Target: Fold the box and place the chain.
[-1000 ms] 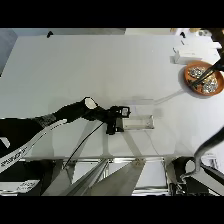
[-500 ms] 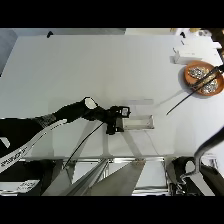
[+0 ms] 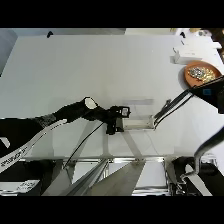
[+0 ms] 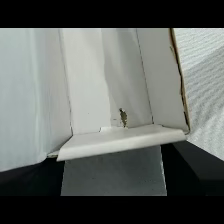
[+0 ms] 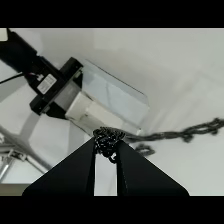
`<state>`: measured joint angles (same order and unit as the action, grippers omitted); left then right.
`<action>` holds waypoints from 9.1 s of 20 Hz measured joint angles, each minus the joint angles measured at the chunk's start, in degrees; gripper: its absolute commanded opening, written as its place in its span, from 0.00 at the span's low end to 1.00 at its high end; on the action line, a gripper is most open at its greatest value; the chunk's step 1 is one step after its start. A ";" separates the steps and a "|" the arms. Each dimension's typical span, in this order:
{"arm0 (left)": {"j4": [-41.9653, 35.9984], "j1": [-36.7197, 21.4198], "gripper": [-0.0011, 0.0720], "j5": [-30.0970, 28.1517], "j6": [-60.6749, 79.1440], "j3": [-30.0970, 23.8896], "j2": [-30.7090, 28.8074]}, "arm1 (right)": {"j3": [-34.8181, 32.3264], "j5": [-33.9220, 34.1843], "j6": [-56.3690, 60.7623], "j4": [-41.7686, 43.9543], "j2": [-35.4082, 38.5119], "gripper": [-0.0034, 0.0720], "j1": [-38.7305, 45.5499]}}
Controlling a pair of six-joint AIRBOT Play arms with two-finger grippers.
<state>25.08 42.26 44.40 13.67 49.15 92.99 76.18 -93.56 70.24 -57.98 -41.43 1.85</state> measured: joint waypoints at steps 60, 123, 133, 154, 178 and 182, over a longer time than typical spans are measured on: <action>0.00 0.00 0.39 0.00 -0.02 0.00 0.00 | -38.27 27.98 7.52 -21.40 -6.38 0.35 -10.45; 0.02 0.00 0.39 0.00 -0.02 0.00 0.00 | -36.09 28.20 -9.84 16.09 10.08 0.06 -14.38; 0.00 0.00 0.39 0.02 -0.02 0.00 0.00 | -37.64 29.81 -7.26 5.49 -6.84 0.31 -17.92; 0.00 0.00 0.39 0.00 -0.02 0.00 0.00 | -39.28 19.67 1.95 -11.28 -5.51 0.28 -2.03; -0.02 0.00 0.39 0.00 -0.02 0.00 0.00 | -43.80 17.94 -2.32 10.05 -23.61 0.39 15.28; -0.02 0.00 0.39 0.00 -0.02 0.00 0.00 | -43.85 16.35 -1.55 12.85 -26.23 0.36 16.06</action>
<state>25.06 42.26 44.40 13.65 49.15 92.99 32.34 -77.21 68.69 -45.12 -67.66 17.91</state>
